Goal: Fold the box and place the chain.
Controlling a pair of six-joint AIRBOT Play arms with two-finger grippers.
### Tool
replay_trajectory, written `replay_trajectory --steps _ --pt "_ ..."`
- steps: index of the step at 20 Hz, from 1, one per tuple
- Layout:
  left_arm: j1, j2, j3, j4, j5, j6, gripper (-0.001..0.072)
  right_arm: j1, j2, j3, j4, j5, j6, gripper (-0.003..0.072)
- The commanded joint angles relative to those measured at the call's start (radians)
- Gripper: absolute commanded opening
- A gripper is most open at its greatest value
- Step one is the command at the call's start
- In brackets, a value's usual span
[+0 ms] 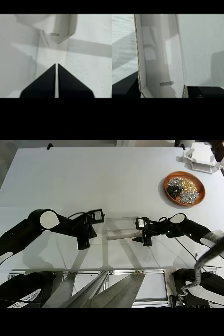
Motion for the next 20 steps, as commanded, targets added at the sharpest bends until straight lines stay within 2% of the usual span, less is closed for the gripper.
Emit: replay_trajectory --steps 1,3,4,7,9,14,16,19,20 --pt "0.006 -0.051 -0.063 -0.145 0.076 0.318 0.0251 0.0 0.0 0.0 0.0 0.0 0.0 0.0365" --pt "0.006 -0.102 -0.062 -0.185 0.138 0.39 0.0449 0.0 0.0 0.0 0.0 0.001 0.0 0.0365" --pt "0.006 -0.126 -0.062 -0.192 0.163 0.402 0.0458 0.0 0.0 0.0 0.0 0.0 0.0 0.0365" --pt "0.007 -0.182 -0.062 -0.192 0.208 0.403 0.0447 0.0 0.0 0.0 0.0 0.001 0.0 0.0365" --pt "0.012 -0.197 -0.062 -0.193 0.215 0.403 0.0385 0.0 0.0 0.0 0.0 0.0 0.0 0.0365" --pt "0.01 -0.204 -0.062 -0.232 0.255 0.433 0.0382 0.0 0.0 0.0 0.0 0.001 0.0 0.0365" --pt "0.006 -0.212 -0.062 -0.268 0.247 0.478 0.0309 0.0 0.0 0.0 0.0 0.0 0.0 0.0365" --pt "-0.004 -0.214 -0.062 -0.281 0.247 0.492 0.0305 0.0 0.0 0.0 0.0 0.001 0.0 0.0365" --pt "-0.005 -0.214 -0.062 -0.282 0.247 0.492 0.0247 0.0 0.0 0.0 0.0 0.0 0.0 0.0365"
